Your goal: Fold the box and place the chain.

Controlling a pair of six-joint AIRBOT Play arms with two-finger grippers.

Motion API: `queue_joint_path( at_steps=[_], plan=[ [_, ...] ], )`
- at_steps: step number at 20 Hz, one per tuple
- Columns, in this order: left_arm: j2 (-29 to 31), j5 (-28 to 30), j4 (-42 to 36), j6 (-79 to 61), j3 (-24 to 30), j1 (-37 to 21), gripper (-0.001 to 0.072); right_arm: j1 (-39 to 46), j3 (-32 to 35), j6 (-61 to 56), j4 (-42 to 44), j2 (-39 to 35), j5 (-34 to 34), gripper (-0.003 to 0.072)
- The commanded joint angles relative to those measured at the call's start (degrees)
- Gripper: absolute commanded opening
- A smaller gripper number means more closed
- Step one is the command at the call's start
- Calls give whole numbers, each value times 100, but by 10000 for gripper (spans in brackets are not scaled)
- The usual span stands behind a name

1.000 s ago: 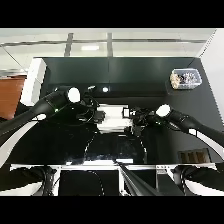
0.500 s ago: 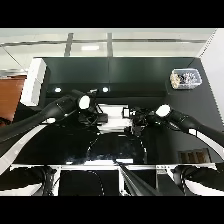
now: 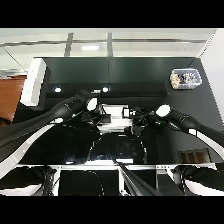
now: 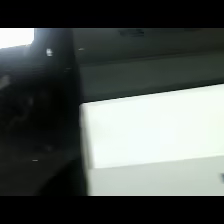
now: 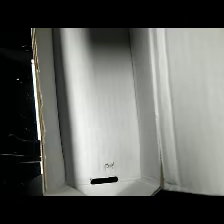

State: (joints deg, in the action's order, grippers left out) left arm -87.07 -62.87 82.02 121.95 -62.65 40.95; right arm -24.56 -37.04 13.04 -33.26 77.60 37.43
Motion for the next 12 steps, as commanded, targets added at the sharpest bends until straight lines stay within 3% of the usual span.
queue_joint_path(
  at_steps=[1, 3, 4, 5, 6, 12],
  plan=[
    [-13, -105, 39, -7, -39, 22, 22, -2, 2, 2, -2, 4, 2, 64],
    [-13, -103, 44, 0, -39, 22, 22, -2, 2, 2, 0, 4, 0, 64],
    [-13, -101, 35, 0, -39, 22, 74, -2, 2, 2, -2, 4, 0, 64],
    [-13, -101, 37, 0, -39, 22, 250, -2, 2, 2, 0, 4, 0, 64],
    [-13, -105, 37, 0, -39, 22, 372, -2, 2, 2, -2, 4, 2, 64],
    [-13, -4, 50, 0, -39, 20, 368, -2, 2, 2, -2, 4, 2, 64]
  ],
)
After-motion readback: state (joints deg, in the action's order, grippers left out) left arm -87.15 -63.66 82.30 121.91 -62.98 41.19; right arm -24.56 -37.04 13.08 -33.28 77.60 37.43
